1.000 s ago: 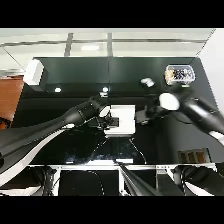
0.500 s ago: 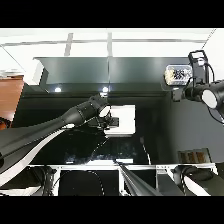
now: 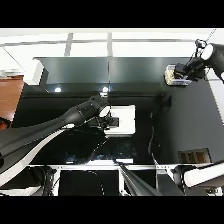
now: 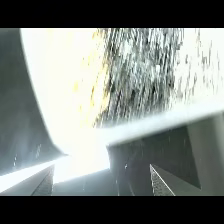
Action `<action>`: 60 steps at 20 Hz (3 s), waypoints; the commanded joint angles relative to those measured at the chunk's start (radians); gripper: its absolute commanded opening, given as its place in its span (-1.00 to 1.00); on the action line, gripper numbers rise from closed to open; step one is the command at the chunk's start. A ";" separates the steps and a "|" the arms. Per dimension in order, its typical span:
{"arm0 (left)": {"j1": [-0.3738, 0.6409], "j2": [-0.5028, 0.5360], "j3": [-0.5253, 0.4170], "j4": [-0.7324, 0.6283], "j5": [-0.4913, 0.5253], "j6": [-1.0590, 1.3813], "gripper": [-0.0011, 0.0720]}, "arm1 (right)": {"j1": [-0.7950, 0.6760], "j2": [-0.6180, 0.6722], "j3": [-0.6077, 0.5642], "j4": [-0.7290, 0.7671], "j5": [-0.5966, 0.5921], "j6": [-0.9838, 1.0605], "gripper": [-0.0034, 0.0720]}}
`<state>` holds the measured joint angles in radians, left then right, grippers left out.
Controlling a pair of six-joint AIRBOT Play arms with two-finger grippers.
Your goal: Fold the box and place the chain.
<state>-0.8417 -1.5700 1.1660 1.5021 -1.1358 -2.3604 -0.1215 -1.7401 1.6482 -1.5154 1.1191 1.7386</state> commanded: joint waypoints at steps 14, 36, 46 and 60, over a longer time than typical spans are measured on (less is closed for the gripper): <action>0.000 0.000 0.000 0.000 -0.009 0.000 -0.90 | -0.076 -0.371 0.393 0.076 0.077 -0.051 -0.87; 0.000 0.000 0.000 0.001 -0.010 0.000 -0.90 | -0.028 0.597 -0.060 0.420 0.243 -0.348 -0.88; 0.000 0.000 0.000 0.001 -0.011 0.000 -0.90 | 0.148 0.956 -0.652 0.796 0.271 -0.487 -0.87; 0.000 0.000 0.000 0.001 -0.016 0.000 -0.90 | 0.515 0.800 -0.848 0.795 -0.232 -0.486 -0.88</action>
<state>-0.8417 -1.5700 1.1660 1.5028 -1.1534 -2.3604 0.3588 -0.8864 0.8154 -0.6758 0.9398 1.2530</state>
